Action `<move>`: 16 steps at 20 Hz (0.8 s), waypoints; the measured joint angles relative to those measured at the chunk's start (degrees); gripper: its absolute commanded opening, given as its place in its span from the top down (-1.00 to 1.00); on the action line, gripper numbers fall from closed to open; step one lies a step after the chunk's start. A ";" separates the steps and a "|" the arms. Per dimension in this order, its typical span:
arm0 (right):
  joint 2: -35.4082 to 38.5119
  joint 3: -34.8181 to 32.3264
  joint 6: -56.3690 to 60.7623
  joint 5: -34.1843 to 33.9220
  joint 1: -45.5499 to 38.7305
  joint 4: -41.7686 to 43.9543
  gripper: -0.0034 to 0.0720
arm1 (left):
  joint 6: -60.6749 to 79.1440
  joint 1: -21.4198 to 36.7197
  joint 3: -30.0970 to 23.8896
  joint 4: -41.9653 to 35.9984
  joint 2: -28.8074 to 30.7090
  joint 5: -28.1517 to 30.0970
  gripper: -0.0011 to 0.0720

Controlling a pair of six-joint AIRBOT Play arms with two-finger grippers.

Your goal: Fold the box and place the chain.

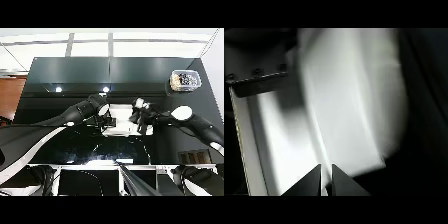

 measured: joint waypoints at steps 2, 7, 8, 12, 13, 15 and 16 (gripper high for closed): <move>3.80 0.00 7.28 4.22 -5.40 -3.76 0.88 | -0.02 0.00 0.00 0.00 0.00 -0.02 0.90; 6.88 -1.73 44.02 6.10 -21.53 -18.53 0.88 | -0.04 0.00 0.00 0.04 0.00 -0.02 0.90; 6.82 -2.58 50.38 6.38 -24.11 -20.52 0.88 | -0.04 0.00 0.00 0.04 0.00 -0.02 0.90; 2.23 -5.60 64.02 10.82 -29.24 -20.83 0.88 | -0.09 0.00 0.00 0.24 0.00 0.09 0.90; 0.11 -6.01 64.85 12.15 -29.29 -19.26 0.88 | -0.09 0.00 0.00 0.28 0.00 0.11 0.90; -4.46 -6.47 65.18 13.73 -27.96 -16.04 0.88 | -0.11 0.00 0.00 0.42 0.00 0.13 0.90; -6.58 -6.62 64.81 14.23 -26.93 -14.03 0.88 | -0.13 0.02 0.00 0.42 0.00 0.15 0.90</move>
